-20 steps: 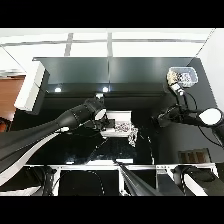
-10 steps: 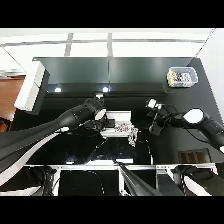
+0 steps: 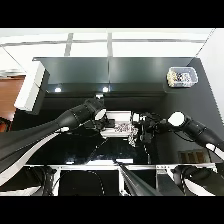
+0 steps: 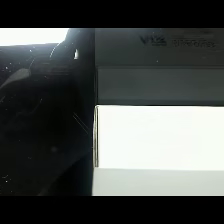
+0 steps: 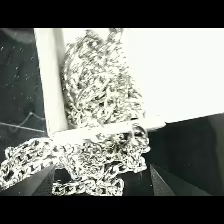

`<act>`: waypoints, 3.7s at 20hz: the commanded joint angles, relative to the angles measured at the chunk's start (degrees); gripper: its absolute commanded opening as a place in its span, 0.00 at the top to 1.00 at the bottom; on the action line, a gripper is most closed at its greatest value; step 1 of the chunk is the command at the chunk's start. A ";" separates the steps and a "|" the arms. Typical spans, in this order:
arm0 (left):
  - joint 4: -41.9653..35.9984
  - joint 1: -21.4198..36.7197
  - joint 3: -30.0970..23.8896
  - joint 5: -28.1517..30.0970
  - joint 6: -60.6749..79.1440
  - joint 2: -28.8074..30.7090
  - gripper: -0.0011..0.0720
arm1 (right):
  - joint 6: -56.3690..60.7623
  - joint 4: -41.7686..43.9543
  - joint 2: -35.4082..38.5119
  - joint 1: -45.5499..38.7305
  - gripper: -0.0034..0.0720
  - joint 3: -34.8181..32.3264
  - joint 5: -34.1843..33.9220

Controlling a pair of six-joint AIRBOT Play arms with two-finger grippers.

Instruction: Fold the box and place the chain.

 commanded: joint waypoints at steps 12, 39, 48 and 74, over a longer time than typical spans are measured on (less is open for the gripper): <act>0.00 -0.04 0.02 -0.15 0.00 -0.04 0.94 | -2.80 -0.52 -3.85 0.63 0.08 -0.04 -2.10; 0.00 -0.04 0.02 -0.37 -0.02 -0.04 0.94 | 49.83 0.33 17.18 -5.70 0.94 32.94 23.41; 0.00 -0.04 0.02 -0.37 0.00 -0.04 0.94 | 49.64 7.50 16.04 -5.60 0.94 33.11 22.64; 0.00 -0.04 0.02 -0.37 0.00 -0.02 0.94 | 56.78 8.57 7.63 1.64 0.93 15.50 12.74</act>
